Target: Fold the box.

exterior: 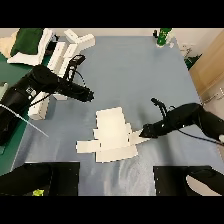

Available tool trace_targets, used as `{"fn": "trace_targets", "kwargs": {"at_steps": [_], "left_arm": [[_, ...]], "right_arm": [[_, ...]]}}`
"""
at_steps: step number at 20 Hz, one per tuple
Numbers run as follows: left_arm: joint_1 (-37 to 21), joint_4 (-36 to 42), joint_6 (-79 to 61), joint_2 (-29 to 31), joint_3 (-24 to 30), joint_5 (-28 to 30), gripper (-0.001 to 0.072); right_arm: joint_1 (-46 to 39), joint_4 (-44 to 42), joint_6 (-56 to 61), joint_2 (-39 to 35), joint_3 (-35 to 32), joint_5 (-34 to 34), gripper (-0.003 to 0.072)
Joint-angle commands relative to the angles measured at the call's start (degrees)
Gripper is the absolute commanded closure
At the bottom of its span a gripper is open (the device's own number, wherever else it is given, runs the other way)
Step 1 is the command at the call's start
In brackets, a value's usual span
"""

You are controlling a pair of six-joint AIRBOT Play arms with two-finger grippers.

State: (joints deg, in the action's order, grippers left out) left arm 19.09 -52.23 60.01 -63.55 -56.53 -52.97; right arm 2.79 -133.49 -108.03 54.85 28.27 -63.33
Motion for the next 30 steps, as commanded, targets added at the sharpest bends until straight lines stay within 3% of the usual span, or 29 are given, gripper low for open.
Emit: {"fn": "trace_targets", "kwargs": {"at_steps": [1,5,6,7,10,14,17,19,25,30], "left_arm": [[0.00,1.46,-0.02,-0.04,-0.07,0.20,0.0696],[-0.22,2.89,0.07,-0.04,-0.07,1.60,0.0686],[-0.74,2.89,0.09,-0.20,-0.04,1.11,0.0338],[-1.53,2.89,0.44,-0.50,-0.04,0.26,0.0088],[-3.67,2.89,0.81,-2.01,-0.04,-3.54,0.0246],[-4.96,3.61,-3.08,-6.97,0.94,-10.32,0.0245],[-4.90,11.56,-11.15,-13.11,1.18,-14.56,0.0245],[-4.87,18.93,-16.79,-17.49,1.16,-15.19,0.0245],[-4.39,31.08,-24.90,-27.50,0.48,-19.45,0.0246],[-0.44,31.61,-27.76,-29.44,-1.01,-20.31,0.0247]], "right_arm": [[3.34,1.81,5.18,-10.25,-5.88,9.86,0.0684],[3.32,10.78,8.55,-14.34,-6.29,10.82,0.0685],[3.32,12.79,8.61,-14.75,-6.29,10.49,0.0685],[3.32,14.21,8.61,-14.95,-6.32,10.38,0.0685],[3.34,17.03,8.55,-14.93,-6.47,10.40,0.0684],[3.34,18.21,8.33,-14.93,-6.45,10.62,0.0685],[3.32,18.21,8.33,-14.93,-6.45,10.80,0.0685],[3.34,18.16,8.33,-14.93,-6.45,10.80,0.0684],[3.32,17.94,8.37,-14.93,-6.45,10.78,0.0685],[3.32,17.38,8.37,-14.93,-6.45,10.78,0.0684]]}}
